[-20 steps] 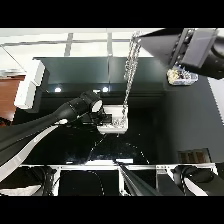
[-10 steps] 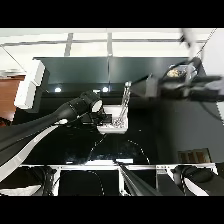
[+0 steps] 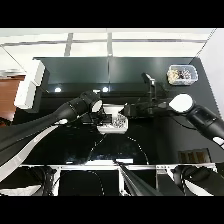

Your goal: Fold the box and place the chain.

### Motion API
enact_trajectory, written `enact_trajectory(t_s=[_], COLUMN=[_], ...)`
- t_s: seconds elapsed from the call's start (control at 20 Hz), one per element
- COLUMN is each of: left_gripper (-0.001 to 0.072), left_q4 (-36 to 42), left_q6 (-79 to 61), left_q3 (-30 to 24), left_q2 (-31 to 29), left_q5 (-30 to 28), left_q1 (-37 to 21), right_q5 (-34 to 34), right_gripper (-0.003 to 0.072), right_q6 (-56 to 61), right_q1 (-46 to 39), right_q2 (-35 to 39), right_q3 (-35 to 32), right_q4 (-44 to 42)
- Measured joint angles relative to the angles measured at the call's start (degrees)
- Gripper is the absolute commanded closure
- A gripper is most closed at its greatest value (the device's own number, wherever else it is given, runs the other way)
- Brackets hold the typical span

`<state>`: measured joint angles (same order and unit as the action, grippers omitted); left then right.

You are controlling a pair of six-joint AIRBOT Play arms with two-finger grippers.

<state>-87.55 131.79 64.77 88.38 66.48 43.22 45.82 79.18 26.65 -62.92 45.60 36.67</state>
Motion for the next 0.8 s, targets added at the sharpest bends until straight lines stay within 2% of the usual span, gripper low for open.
enact_trajectory(t_s=[0.3,0.75,0.8], left_gripper=[0.0682,0.0682,0.0682], left_q4=[0.07,1.29,1.33], left_q6=[0.02,0.07,0.04], left_q3=[0.0,0.02,0.0], left_q2=[0.0,0.0,0.0], left_q5=[0.04,0.17,0.15], left_q1=[0.0,0.0,0.0], right_q5=[1.57,13.0,14.32], right_gripper=[0.0386,0.0369,0.0272], right_q6=[-0.83,-2.67,-2.78], right_q1=[-1.73,-13.16,-14.29], right_q2=[-1.14,2.64,2.95], right_q3=[0.07,0.48,0.39], right_q4=[0.7,6.84,8.37])
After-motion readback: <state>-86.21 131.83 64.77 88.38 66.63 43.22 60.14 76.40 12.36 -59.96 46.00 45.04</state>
